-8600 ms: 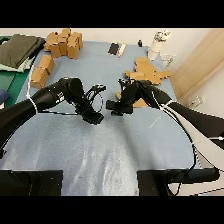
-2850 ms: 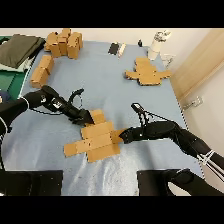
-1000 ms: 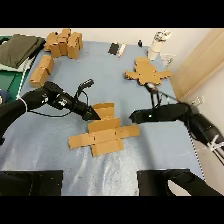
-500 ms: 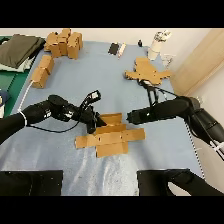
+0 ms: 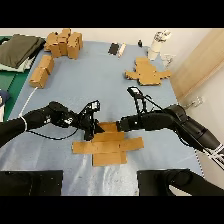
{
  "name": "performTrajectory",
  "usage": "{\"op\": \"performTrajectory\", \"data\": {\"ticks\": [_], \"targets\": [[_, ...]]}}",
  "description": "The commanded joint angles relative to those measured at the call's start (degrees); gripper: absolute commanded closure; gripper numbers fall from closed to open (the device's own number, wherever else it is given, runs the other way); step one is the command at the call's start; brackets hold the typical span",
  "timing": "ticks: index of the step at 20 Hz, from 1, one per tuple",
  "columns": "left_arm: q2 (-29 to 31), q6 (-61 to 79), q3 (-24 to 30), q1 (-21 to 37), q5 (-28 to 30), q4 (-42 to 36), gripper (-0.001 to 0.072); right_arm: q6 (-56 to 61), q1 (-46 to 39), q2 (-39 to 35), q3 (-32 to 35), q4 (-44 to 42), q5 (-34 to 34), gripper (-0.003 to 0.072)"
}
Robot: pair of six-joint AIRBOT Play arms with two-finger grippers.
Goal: Fold the box.
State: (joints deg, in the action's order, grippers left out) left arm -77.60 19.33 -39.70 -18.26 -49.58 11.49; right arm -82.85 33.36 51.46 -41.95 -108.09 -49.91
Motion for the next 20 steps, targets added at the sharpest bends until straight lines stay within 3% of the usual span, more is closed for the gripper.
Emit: {"op": "performTrajectory", "data": {"ticks": [1, 6, 9, 11, 15, 20], "targets": [[0.04, -1.53, 0.2, 0.0, -2.16, 0.85, 0.0697, 0.79, 0.7, 0.02, 0.15, 1.42, 1.07, 0.0682], [1.49, -3.96, 0.11, 0.0, -1.68, 2.21, 0.0697, 1.57, 0.7, 0.0, 0.44, 3.28, -2.36, 0.0682], [4.98, -0.9, 0.11, -0.44, 5.73, 2.08, 0.0697, 9.66, 0.7, -0.02, 0.61, 12.26, -6.71, 0.0682], [6.62, 2.36, 0.13, -1.88, 10.32, 1.64, 0.0697, 15.21, 0.7, -0.13, 0.61, 17.92, -6.49, 0.0682], [6.71, 7.74, 0.13, -4.31, 13.31, 0.02, 0.0697, 25.99, 0.7, -0.11, 0.61, 28.55, -6.21, 0.0682], [5.6, 8.2, 0.2, -4.63, 13.97, -3.87, 0.0697, 26.97, 0.7, -0.11, 0.61, 29.64, -4.48, 0.0682]]}}
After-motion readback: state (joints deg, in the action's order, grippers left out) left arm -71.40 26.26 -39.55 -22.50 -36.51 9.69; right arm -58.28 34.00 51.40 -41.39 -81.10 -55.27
